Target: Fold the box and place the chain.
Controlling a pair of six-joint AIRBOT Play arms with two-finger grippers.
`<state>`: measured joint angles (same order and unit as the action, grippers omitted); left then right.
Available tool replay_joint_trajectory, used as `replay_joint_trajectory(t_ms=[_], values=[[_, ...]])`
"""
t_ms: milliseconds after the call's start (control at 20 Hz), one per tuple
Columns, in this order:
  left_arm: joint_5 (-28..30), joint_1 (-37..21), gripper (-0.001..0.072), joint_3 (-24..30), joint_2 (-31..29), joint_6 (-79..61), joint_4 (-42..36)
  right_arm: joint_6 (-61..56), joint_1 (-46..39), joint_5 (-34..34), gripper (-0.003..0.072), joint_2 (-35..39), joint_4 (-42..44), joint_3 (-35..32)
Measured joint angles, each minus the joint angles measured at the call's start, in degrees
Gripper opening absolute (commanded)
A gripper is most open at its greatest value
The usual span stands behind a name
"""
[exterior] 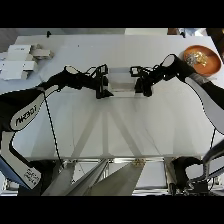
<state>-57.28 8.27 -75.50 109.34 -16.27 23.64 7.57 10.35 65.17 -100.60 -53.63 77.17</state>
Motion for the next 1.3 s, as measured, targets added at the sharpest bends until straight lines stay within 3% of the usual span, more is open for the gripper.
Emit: replay_joint_trajectory(t_ms=[50,200,400,1000,1050,1200,1300], values=[[0.00,0.00,0.0395,0.00,0.00,0.00,0.00,0.00,0.00,-0.07,0.0161,0.00,0.57,0.00],[-0.04,0.00,0.0395,0.00,0.00,-0.02,0.04,0.00,0.00,-0.35,0.0303,0.00,1.90,0.00],[-0.07,0.00,0.0395,0.00,0.00,-0.02,0.04,-0.02,0.00,-1.11,0.0418,0.00,2.64,0.00],[0.13,0.02,0.0395,0.00,0.00,0.04,-0.07,-2.51,0.02,-3.06,0.0394,0.00,6.36,0.00],[0.13,0.02,0.0395,0.00,0.00,0.02,-0.07,-3.21,0.04,-2.95,0.0378,0.00,5.92,0.00],[-0.04,0.04,0.0395,0.00,0.00,0.02,-0.07,-4.87,0.04,-2.23,0.0019,0.00,3.96,0.00],[-0.11,0.07,0.0395,0.00,0.00,0.02,-0.07,-5.51,0.07,-1.27,0.0016,0.00,2.91,0.00]])
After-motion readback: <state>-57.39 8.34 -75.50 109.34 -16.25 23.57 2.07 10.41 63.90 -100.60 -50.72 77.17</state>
